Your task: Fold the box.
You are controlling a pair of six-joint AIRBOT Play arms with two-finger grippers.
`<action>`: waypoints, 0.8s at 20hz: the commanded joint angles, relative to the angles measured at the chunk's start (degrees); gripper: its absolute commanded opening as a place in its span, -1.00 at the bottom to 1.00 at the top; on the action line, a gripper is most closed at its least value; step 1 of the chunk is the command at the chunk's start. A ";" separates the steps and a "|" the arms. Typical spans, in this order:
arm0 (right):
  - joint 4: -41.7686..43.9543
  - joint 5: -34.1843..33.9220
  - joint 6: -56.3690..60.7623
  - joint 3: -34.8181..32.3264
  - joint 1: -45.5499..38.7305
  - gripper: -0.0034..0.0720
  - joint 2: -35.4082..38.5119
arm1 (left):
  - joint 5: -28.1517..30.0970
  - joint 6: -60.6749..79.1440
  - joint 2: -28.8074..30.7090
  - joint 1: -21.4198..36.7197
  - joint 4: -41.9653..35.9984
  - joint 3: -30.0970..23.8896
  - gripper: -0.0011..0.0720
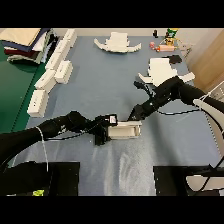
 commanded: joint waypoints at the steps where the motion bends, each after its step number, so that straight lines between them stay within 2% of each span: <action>1: -1.01 8.94 -6.03 -4.57 3.04 -0.91 5.90 | 0.00 0.00 0.02 0.04 0.02 0.02 0.19; 9: -1.31 29.64 -11.23 -19.63 12.76 -0.91 20.59 | 0.02 0.02 0.02 0.04 0.02 0.02 0.19; 14: -5.27 37.35 -12.94 -22.77 19.06 -0.90 26.99 | 0.00 0.00 0.02 0.04 0.02 0.02 0.19; 15: -5.51 37.79 -14.45 -22.75 19.47 -0.82 27.67 | 0.00 0.02 0.02 0.04 0.02 0.02 0.19; 16: -5.75 37.66 -16.48 -22.47 19.47 -0.58 28.33 | 0.00 0.00 0.02 0.04 0.02 0.02 0.18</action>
